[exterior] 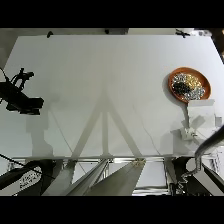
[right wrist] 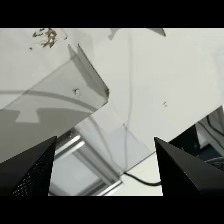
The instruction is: Fold the box and place the chain.
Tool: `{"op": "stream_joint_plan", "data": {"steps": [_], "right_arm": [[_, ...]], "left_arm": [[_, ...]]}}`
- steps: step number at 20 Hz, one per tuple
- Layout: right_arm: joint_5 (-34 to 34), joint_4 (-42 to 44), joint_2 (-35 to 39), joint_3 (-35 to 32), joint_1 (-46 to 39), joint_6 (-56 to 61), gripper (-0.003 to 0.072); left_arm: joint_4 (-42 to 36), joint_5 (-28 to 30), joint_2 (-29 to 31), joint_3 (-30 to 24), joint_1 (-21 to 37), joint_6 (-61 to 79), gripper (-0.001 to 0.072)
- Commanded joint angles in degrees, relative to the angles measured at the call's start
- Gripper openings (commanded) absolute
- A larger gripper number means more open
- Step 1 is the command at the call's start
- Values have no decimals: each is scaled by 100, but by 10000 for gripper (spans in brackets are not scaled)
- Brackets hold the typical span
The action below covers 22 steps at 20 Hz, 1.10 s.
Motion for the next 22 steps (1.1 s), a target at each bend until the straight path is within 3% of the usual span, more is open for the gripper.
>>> {"op": "stream_joint_plan", "data": {"steps": [1, 7, 13, 16, 18, 21, 22], "right_arm": [[-697, -254, -289, 4, -286, -457, 649], [-1843, -610, -372, 4, -289, -938, 649], [-2072, -586, -1084, 4, -286, -1331, 639], [-2046, -588, -1519, 4, -289, -1327, 525], [-2039, -590, -1751, 4, -286, -1307, 489], [-1967, -616, -2039, 4, -289, -1261, 348], [-1906, -616, -2096, 4, -286, -1261, 261]], "left_arm": [[2, 0, 4, -2, -2, 2, 9], [2, 0, 4, -2, -2, 2, 9], [0, 0, 4, -2, -2, 2, 9], [2, 0, 4, -2, -2, 2, 9], [2, 0, 4, -2, -2, 2, 9], [2, 0, 4, -2, -2, 2, 9], [0, 0, 4, -2, -2, 2, 9]]}}
